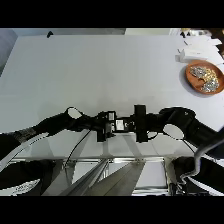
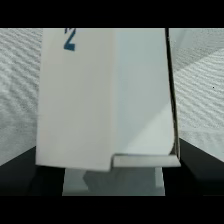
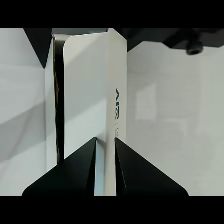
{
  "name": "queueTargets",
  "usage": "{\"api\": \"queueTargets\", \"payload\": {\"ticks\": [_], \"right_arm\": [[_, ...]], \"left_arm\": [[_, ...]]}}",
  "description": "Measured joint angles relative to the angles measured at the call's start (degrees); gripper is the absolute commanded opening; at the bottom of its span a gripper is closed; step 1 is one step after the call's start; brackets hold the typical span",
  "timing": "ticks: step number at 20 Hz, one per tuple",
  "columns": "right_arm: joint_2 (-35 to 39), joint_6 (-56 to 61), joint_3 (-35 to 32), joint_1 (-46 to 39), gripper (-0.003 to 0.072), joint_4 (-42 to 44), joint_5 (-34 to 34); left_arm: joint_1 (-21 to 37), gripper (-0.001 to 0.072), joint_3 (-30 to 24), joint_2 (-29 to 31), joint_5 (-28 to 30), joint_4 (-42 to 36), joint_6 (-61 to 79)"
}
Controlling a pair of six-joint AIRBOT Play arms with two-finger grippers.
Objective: Fold the box and place the chain.
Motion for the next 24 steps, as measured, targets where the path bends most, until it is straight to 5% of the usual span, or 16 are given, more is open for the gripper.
{"api": "queueTargets", "payload": {"ticks": [12, 18, 24], "right_arm": [[-2.89, 0.13, -0.07, 0.09, 0.0105, 0.28, 1.46], [-3.1, -1.09, -0.04, 0.17, 0.0312, 4.37, 3.43], [-0.98, -1.97, -0.04, 0.39, 0.0308, 7.37, 5.01]], "left_arm": [[-0.02, 0.0111, -0.02, -0.02, -0.09, -0.2, -0.2], [-0.09, 0.0111, -0.04, 0.0, -0.94, 0.48, 0.37], [-0.09, 0.0111, -0.04, -0.02, -0.55, -0.02, 0.11]]}}
